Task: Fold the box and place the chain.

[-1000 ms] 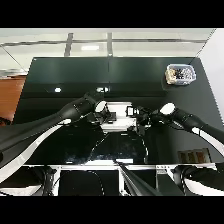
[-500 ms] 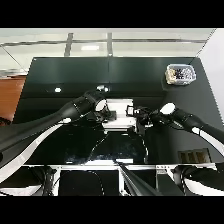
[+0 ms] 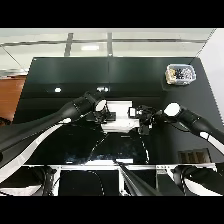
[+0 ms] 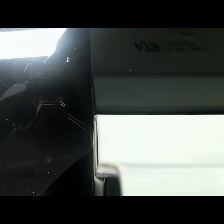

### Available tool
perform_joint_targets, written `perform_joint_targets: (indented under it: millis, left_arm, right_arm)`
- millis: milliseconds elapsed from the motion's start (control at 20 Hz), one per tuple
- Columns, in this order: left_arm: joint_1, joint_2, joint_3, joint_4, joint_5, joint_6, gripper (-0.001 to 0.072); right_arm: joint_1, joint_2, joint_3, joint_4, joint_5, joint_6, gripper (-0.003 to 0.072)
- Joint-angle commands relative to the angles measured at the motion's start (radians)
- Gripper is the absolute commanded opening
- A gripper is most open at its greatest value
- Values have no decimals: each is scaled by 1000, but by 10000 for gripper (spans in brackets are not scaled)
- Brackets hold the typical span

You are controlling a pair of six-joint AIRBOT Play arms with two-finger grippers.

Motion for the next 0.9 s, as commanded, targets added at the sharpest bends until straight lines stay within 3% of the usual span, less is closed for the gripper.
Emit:
perform_joint_targets:
  millis: [0, 150, 200, 600, 850]
  left_arm:
    - [0, 1, 0, 0, -2, 9, 30]
    - [0, 1, 0, 0, -3, 9, 30]
    - [0, 1, 0, 0, -2, 9, 30]
    - [0, 1, 0, 0, -3, 9, 30]
    - [0, 1, 0, 0, -2, 9, 30]
  right_arm:
    - [1, 30, 0, -42, 11, 14, 714]
    - [2, 30, 0, -37, 30, 17, 262]
    - [2, 30, 0, -31, 31, 34, 198]
    - [3, -51, -1, 248, 34, 76, 201]
    - [2, -68, -13, 257, 42, 76, 201]
